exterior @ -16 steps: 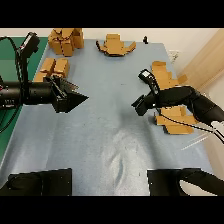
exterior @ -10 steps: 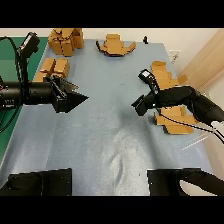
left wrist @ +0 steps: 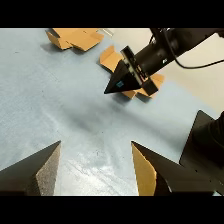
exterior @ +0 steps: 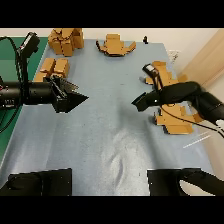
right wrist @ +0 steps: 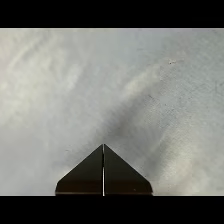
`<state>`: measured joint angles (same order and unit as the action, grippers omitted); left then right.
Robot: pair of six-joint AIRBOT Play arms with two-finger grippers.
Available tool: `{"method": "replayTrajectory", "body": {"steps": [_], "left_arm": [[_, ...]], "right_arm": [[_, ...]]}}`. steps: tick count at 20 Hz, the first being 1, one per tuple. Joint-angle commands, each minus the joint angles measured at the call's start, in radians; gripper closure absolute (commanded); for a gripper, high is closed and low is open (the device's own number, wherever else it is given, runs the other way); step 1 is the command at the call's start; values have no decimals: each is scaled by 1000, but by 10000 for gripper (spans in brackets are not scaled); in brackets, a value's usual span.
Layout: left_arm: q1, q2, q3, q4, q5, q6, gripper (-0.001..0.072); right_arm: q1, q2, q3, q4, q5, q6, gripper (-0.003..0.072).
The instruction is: Fold the box.
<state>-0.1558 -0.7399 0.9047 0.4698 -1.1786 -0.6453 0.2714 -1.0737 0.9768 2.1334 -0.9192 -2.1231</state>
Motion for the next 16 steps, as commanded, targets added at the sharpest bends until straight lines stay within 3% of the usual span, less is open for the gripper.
{"method": "replayTrajectory", "body": {"steps": [1,2,4,5,7,10,16], "left_arm": [[0,0,0,0,0,0,61],[0,0,0,0,0,0,61],[0,0,0,-2,1,1,61],[0,0,0,-11,18,1,61],[0,0,0,-14,62,0,60],[-8,1,0,-49,46,-2,60],[-19,-6,0,-96,39,-3,61]], "right_arm": [[-56,63,164,-59,-162,271,679],[-102,95,228,-138,-214,349,644],[-248,158,331,-380,-341,531,140],[-330,183,356,-493,-409,563,51],[-513,207,358,-665,-525,502,51],[-727,193,295,-602,-441,518,52],[-771,-61,264,-593,-397,306,52]]}}
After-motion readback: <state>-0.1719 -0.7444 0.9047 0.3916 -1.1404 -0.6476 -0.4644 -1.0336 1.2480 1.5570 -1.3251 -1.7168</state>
